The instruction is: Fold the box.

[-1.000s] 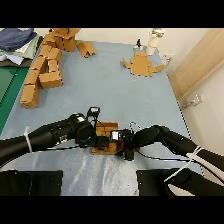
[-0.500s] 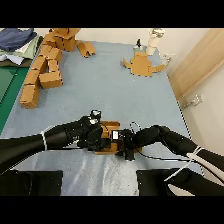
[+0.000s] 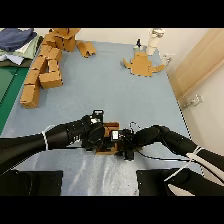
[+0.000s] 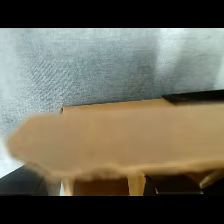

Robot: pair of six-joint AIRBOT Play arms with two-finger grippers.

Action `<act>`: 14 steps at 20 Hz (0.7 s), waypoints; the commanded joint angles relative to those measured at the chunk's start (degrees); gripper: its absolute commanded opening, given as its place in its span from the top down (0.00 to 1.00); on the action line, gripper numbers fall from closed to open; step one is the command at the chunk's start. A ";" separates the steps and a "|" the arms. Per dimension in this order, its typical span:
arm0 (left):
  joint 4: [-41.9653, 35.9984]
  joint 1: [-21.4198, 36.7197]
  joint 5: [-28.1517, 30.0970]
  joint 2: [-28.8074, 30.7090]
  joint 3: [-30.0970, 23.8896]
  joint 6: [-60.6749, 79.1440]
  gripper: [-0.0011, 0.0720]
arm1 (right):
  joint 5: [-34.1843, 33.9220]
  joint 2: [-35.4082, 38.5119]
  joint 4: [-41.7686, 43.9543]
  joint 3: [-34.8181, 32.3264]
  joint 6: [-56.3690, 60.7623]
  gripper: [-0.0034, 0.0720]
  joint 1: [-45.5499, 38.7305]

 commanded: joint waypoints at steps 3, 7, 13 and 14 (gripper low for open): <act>2.86 0.11 -6.56 2.29 0.90 0.24 0.25 | 0.04 0.00 -0.20 0.02 0.07 0.22 -0.02; 7.45 0.09 -14.95 5.57 0.90 0.70 0.25 | 0.04 0.00 -0.20 0.02 0.07 0.22 -0.04; 8.85 0.11 -13.16 13.64 0.90 5.22 0.25 | 0.04 0.00 -0.20 0.02 0.07 0.22 -0.02; 9.20 0.11 -12.57 14.93 0.90 5.55 0.25 | 0.04 0.00 -0.20 0.02 0.07 0.22 -0.02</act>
